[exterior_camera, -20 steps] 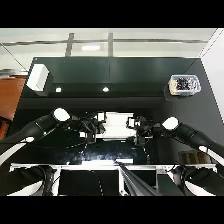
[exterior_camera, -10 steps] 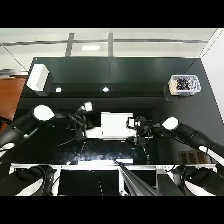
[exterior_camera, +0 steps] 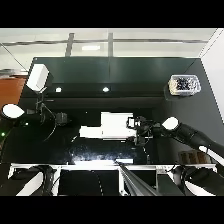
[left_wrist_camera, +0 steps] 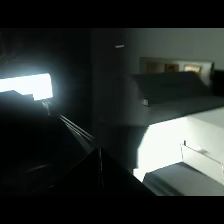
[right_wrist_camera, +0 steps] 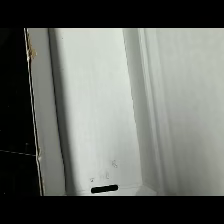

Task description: Fold the box and place the chain.

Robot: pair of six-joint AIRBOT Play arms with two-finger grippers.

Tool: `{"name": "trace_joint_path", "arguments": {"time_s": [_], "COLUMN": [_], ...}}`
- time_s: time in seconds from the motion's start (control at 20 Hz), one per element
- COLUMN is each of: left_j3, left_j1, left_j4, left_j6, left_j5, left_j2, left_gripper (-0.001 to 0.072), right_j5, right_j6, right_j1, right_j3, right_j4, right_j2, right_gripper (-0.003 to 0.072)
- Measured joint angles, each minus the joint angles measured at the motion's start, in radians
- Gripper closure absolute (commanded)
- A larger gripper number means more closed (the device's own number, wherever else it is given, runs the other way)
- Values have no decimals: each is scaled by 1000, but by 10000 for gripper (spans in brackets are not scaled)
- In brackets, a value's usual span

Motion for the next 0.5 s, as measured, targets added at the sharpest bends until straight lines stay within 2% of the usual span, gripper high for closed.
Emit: {"name": "trace_joint_path", "arguments": {"time_s": [0.2, 0.5], "left_j3": [-40, -54], "left_j1": [30, -92], "left_j4": [-30, -206], "left_j6": [-91, 14], "left_j5": [-34, -43], "left_j2": [-89, -256], "left_gripper": [678, 678], "right_j5": [0, 0], "right_j6": [0, 0], "right_j1": [0, 0], "right_j3": [0, 0], "right_j4": [0, 0], "right_j2": [0, 0], "right_gripper": [277, 277]}}
